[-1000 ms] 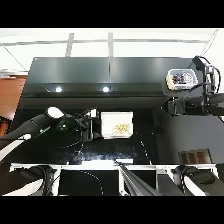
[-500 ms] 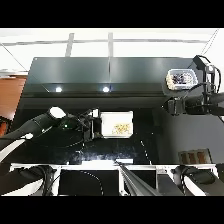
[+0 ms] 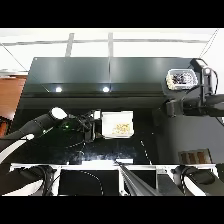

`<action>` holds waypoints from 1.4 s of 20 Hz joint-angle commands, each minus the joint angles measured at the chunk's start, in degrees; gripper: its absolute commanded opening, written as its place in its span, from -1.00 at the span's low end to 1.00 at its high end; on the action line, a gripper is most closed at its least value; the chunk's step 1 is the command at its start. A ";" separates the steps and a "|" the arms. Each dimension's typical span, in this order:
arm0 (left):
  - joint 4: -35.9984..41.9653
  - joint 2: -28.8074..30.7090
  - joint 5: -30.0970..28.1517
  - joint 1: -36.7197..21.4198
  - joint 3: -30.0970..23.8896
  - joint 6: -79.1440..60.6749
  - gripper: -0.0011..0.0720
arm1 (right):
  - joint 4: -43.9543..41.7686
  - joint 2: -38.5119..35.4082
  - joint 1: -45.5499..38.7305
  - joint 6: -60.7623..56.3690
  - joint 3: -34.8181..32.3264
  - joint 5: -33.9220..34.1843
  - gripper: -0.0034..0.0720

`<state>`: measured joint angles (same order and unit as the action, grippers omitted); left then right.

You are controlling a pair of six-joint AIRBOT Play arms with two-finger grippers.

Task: Fold the box and place the chain.

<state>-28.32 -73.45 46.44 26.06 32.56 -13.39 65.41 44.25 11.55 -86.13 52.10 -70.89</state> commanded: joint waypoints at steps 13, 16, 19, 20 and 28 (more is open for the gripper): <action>-0.81 0.00 -0.59 0.72 0.04 0.26 0.00 | -30.58 30.53 2.12 62.38 4.66 3.61 0.87; -1.07 0.00 -1.03 1.01 0.04 0.55 0.02 | -30.71 31.21 2.91 65.53 4.31 -3.02 0.87; -1.07 0.00 -1.03 1.01 0.04 0.57 0.14 | -27.23 30.38 3.23 65.51 4.28 -6.82 0.87; -1.07 0.00 -1.03 1.01 0.04 0.57 0.14 | -25.11 30.08 3.72 65.51 4.13 -6.36 0.87; -1.07 0.00 -1.03 1.01 0.04 0.57 0.14 | -20.83 30.08 9.46 69.22 -2.64 1.68 0.87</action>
